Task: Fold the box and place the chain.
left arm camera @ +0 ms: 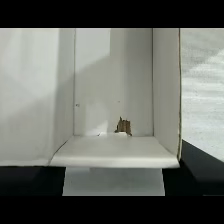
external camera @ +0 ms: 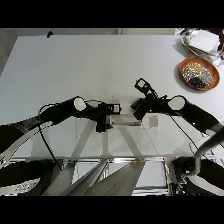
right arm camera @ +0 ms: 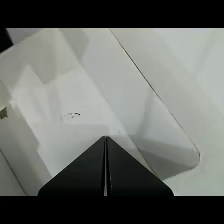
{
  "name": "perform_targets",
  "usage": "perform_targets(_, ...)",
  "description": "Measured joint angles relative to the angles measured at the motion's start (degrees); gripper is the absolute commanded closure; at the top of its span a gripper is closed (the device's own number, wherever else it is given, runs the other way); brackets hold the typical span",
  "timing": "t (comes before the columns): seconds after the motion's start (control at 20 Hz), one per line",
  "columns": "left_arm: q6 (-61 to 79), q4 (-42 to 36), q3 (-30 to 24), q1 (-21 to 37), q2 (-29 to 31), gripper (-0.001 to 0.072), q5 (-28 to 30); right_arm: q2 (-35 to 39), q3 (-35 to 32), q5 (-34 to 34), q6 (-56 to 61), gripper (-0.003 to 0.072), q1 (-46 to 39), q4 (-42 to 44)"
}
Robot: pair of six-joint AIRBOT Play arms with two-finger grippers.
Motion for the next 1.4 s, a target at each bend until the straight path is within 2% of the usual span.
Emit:
perform_targets(0.15, 0.0, 0.0, 0.0, 0.0, 0.0, 0.0498, 0.0, 4.3, 0.0, 1.5, 0.0, 0.0667, 0.0, -0.2)
perform_targets(0.3, 0.0, 0.0, 0.0, 0.0, 0.0, 0.0498, 0.0, 8.4, 0.0, 8.1, 0.0, 0.0669, 0.0, -3.5)
perform_targets(0.55, 0.0, -0.1, 0.0, 0.0, 0.0, 0.0498, 0.0, 11.5, -0.1, 22.8, -0.2, 0.0665, -0.2, -19.3)
perform_targets(0.6, 0.0, -0.1, 0.0, 0.0, 0.0, 0.0498, 0.0, 11.5, -0.3, 24.3, -0.2, 0.0587, -0.8, -22.7)
perform_targets(0.65, 0.0, -0.1, 0.0, 0.0, 0.0, 0.0498, 0.0, 11.4, -0.6, 24.9, -0.2, 0.0360, -1.7, -25.5)
perform_targets(0.7, 0.0, -0.1, 0.0, 0.0, 0.0, 0.0498, 0.0, 11.1, -0.9, 24.9, -0.5, 0.0249, -2.6, -27.5)
perform_targets(0.75, 0.0, -0.1, 0.0, 0.0, 0.0, 0.0498, 0.0, 10.6, -1.2, 24.7, -1.5, 0.0257, -3.3, -29.0)
perform_targets(0.85, 0.0, -0.1, 0.0, 0.0, 0.0, 0.0498, 0.0, 9.3, -1.5, 23.0, -5.0, 0.0405, -4.2, -30.5)
perform_targets(0.95, 0.0, -0.1, 0.0, 0.0, 0.0, 0.0498, 0.0, 7.6, -1.6, 21.6, -9.9, 0.0420, -4.7, -30.3)
perform_targets(1.05, 0.0, -0.1, 0.0, 0.0, 0.0, 0.0498, 0.0, 5.9, -1.7, 20.5, -14.5, 0.0519, -5.0, -29.1)
perform_targets(1.4, 0.0, -0.1, 0.0, 0.0, 0.0, 0.0498, 0.0, 3.2, -1.8, 17.4, -24.0, 0.0527, -4.9, -22.3)
